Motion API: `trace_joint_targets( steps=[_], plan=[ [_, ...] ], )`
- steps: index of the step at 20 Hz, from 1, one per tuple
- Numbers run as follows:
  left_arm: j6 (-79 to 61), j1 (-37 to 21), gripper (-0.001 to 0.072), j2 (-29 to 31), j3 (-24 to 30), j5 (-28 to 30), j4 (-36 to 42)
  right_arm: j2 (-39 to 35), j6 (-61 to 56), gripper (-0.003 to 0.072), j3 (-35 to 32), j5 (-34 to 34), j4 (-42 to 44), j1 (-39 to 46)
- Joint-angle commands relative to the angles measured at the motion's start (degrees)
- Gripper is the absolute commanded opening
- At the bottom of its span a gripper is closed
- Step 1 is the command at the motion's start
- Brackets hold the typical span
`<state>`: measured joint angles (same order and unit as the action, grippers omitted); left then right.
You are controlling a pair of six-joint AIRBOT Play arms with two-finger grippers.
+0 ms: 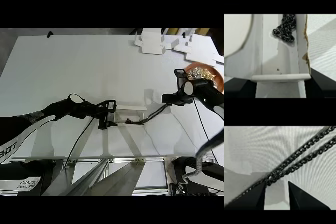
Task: Fold the box and place the chain.
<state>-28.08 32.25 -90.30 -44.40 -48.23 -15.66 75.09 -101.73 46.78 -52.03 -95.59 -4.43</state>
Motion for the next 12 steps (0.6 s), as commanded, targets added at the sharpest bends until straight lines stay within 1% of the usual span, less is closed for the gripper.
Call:
trace_joint_targets(
  steps=[1,5,8,11,12],
  plan=[
    [0.0,-0.02,0.0154,0.02,-0.02,0.0,0.0,0.9,0.02,0.0273,-0.04,-1.22,0.11,0.02],
    [0.0,-0.02,0.0154,0.02,-0.02,0.0,0.0,1.01,0.04,0.0264,-0.04,-1.22,1.01,0.02],
    [0.0,-0.02,0.0154,0.02,-0.02,0.0,0.0,2.58,0.04,0.0262,-0.04,-1.11,1.73,0.02],
    [0.0,-0.02,0.0154,0.02,-0.02,0.02,0.0,4.07,0.24,0.0214,-0.04,-1.07,3.02,0.02],
    [0.0,-0.02,0.0154,0.02,-0.02,0.0,0.0,4.09,0.26,0.0178,-0.04,-0.87,3.08,0.02]
  ],
)
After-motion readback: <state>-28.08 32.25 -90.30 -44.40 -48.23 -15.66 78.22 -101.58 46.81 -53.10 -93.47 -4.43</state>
